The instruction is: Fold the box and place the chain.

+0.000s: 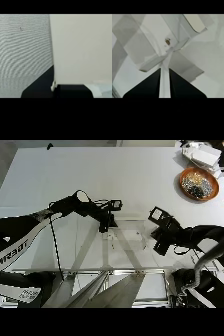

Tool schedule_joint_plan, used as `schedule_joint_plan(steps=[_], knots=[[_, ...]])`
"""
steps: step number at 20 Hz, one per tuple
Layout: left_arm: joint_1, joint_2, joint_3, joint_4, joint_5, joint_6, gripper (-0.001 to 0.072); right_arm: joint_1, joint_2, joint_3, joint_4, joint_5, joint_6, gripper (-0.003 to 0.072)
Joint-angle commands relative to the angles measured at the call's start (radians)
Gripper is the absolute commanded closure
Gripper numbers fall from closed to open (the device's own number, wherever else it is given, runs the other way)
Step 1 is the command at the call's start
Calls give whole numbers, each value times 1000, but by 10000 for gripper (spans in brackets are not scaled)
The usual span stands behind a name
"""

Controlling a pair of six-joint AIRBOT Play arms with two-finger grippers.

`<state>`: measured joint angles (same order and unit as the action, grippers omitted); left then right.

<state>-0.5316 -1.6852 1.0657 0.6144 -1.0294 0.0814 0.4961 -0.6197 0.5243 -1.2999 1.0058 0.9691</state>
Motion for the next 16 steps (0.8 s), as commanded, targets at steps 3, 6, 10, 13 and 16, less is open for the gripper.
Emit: schedule_joint_plan(steps=[3,6,10,13,16], knots=[[1,0,0,0,0,0,696,0,-59,-48,86,-70,-284,483],[1,0,0,0,0,0,696,0,-137,-48,36,-32,-357,271],[0,0,0,0,0,0,696,3,-126,-66,15,-43,-523,89],[0,0,0,0,0,0,696,54,-98,-125,15,-145,-583,-1],[0,0,0,1,0,0,696,106,-95,-203,14,-249,-582,-1]])
